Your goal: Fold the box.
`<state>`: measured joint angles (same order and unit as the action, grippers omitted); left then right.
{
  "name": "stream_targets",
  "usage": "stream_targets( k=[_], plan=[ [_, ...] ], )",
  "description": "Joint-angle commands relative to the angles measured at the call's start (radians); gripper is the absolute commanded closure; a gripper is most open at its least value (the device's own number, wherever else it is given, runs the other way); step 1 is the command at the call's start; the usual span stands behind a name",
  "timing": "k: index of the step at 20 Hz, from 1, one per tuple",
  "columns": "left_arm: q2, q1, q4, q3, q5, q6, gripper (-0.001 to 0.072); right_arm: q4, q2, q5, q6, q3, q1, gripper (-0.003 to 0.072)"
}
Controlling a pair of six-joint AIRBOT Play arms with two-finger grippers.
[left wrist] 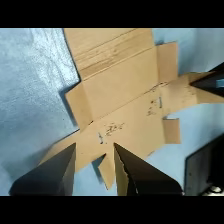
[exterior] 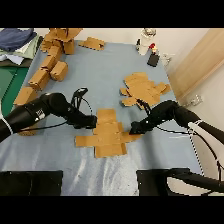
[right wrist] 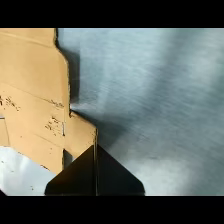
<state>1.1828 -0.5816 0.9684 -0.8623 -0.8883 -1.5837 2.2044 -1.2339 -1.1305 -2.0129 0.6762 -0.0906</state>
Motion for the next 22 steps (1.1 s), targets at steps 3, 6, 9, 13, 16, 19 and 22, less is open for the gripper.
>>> stream_targets(
  k=[3, 6, 9, 13, 16, 19, 22],
  plan=[
    [0.0, 0.238, -0.221, -0.001, -0.221, 0.231, 0.0343, -0.002, 0.103, 0.174, -0.042, -0.024, -0.13, 0.0686],
    [0.0, 0.337, -0.284, 0.009, -0.294, 0.323, 0.0343, -0.002, 0.218, 0.215, -0.04, -0.066, -0.158, 0.0686],
    [0.005, 0.386, -0.334, 0.053, -0.292, 0.394, 0.0343, -0.008, 0.263, 0.209, -0.031, -0.129, -0.16, 0.0686],
    [0.074, 0.388, -0.417, 0.103, -0.293, 0.505, 0.0343, -0.008, 0.262, 0.213, -0.03, -0.172, -0.16, 0.0686],
    [0.171, 0.388, -0.537, 0.103, -0.293, 0.586, 0.0342, -0.007, 0.27, 0.213, -0.03, -0.172, -0.166, 0.0686],
    [0.245, 0.388, -0.582, 0.103, -0.293, 0.603, 0.0343, -0.008, 0.307, 0.219, -0.03, -0.172, -0.208, 0.0686],
    [0.264, 0.388, -0.579, 0.103, -0.283, 0.636, 0.0343, -0.008, 0.344, 0.259, -0.03, -0.179, -0.238, 0.0686]
  ],
)
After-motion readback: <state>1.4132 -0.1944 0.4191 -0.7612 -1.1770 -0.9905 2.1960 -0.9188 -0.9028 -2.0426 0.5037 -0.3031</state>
